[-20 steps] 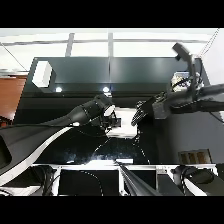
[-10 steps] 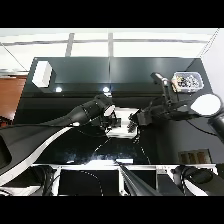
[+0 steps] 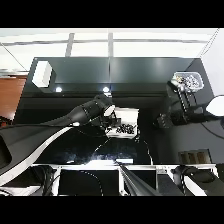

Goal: Fold the box and place the chain.

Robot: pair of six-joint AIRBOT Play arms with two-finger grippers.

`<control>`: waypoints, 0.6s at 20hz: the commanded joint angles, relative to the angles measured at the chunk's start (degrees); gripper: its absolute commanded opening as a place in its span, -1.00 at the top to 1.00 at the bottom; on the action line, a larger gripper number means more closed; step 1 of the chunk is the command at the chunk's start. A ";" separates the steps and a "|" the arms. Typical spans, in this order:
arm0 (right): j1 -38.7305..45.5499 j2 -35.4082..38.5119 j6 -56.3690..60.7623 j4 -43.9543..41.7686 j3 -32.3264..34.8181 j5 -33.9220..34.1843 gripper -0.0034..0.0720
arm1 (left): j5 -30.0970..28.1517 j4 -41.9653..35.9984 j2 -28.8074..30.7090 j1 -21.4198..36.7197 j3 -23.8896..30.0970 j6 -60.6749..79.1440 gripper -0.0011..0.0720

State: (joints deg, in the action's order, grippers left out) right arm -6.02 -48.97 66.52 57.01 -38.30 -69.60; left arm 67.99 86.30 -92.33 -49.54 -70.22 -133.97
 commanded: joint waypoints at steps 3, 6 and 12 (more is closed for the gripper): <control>-1.62 1.36 -23.89 -12.98 15.41 13.55 -1.00 | 0.02 0.00 -0.04 0.00 0.00 0.02 0.89; -9.70 1.36 -37.59 -6.69 17.90 18.67 -1.00 | 0.02 -0.02 -0.04 0.00 0.00 0.02 0.89; -15.63 -0.11 -47.32 -3.28 19.41 29.27 -1.00 | 0.02 0.00 -0.04 0.00 0.00 0.02 0.89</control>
State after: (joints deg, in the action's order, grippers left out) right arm -19.51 -48.45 24.49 52.82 -19.81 -47.09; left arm 68.01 86.30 -92.33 -49.54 -70.22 -133.97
